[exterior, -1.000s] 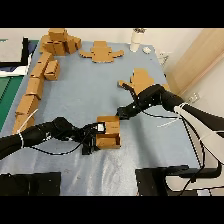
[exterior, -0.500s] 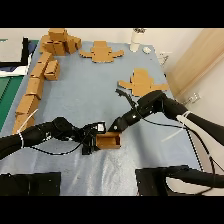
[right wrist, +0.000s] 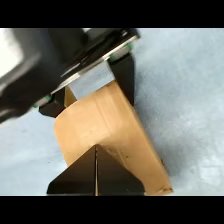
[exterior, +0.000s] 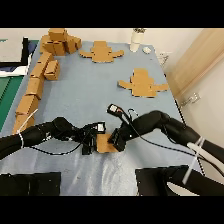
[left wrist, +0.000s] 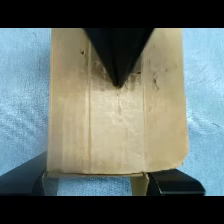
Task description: Fold the box.
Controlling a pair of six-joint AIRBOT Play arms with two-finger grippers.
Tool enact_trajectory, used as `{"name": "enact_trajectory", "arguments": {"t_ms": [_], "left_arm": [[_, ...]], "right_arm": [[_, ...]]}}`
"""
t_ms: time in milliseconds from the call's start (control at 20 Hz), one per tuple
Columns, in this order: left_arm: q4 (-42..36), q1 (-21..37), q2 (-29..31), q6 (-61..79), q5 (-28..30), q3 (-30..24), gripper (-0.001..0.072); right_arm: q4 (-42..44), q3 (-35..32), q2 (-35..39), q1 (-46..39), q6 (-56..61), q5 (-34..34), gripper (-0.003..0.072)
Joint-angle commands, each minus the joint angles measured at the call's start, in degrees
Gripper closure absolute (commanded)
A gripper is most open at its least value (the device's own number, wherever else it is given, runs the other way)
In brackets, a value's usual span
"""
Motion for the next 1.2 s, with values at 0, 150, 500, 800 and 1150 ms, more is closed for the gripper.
{"name": "enact_trajectory", "arguments": {"t_ms": [0, 150, 500, 800, 1150], "left_arm": [[0.0, 0.0, 0.0, 0.0, 0.0, 0.0, 0.026], [0.0, 0.0, 0.0, 0.0, 0.0, 0.0, 0.026], [0.0, 0.0, 0.0, 0.0, 0.0, 0.0, 0.026], [0.0, 0.0, 0.0, 0.0, 0.0, 0.0, 0.026], [0.0, 0.0, 0.0, 0.0, 0.0, 0.0, 0.026]], "right_arm": [[-4.3, -6.1, 7.2, 6.1, 0.8, 12.1, 0.0683], [-7.8, -10.2, 11.3, 9.2, 0.8, 17.3, 0.0683], [-12.7, -11.2, 15.1, 9.9, -1.2, 22.3, 0.0681], [-21.4, -11.2, 17.6, 9.8, -2.0, 22.6, 0.0671], [-22.2, -11.3, 17.1, 10.5, -9.2, 22.2, 0.0672]]}}
